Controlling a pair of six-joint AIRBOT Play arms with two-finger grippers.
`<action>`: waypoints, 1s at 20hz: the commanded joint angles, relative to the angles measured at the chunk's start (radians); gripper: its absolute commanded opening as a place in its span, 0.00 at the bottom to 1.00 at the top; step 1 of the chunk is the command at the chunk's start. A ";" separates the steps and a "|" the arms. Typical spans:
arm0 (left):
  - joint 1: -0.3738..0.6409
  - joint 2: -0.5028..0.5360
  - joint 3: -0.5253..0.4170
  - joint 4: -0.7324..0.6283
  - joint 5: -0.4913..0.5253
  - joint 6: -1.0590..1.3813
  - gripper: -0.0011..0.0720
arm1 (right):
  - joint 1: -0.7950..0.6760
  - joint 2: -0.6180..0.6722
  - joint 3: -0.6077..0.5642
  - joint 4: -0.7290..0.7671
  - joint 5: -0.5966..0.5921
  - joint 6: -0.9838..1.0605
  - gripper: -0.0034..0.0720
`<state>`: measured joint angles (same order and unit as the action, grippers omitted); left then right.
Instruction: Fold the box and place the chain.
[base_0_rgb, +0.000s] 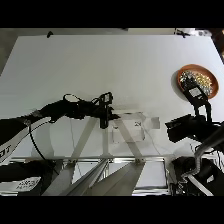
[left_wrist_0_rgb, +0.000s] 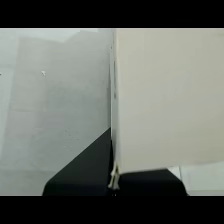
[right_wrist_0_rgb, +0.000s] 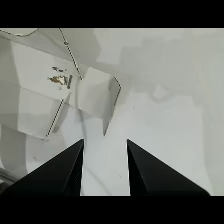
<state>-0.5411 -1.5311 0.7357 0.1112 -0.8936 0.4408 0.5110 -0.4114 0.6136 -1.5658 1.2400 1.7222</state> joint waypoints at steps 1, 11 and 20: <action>0.000 -0.008 -0.001 -0.028 0.006 0.031 0.02 | 0.000 0.000 -0.011 -0.001 -0.042 0.000 0.44; -0.003 -0.014 -0.001 0.090 0.088 0.031 0.02 | 0.000 -0.011 -0.029 -0.001 -0.073 -0.022 0.44; -0.002 -0.014 0.006 0.090 0.032 0.045 0.02 | 0.000 -0.011 -0.029 -0.002 -0.083 -0.027 0.44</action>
<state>-0.5430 -1.5448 0.7376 0.1913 -0.8295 0.4751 0.5110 -0.4217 0.5850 -1.5673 1.1591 1.6993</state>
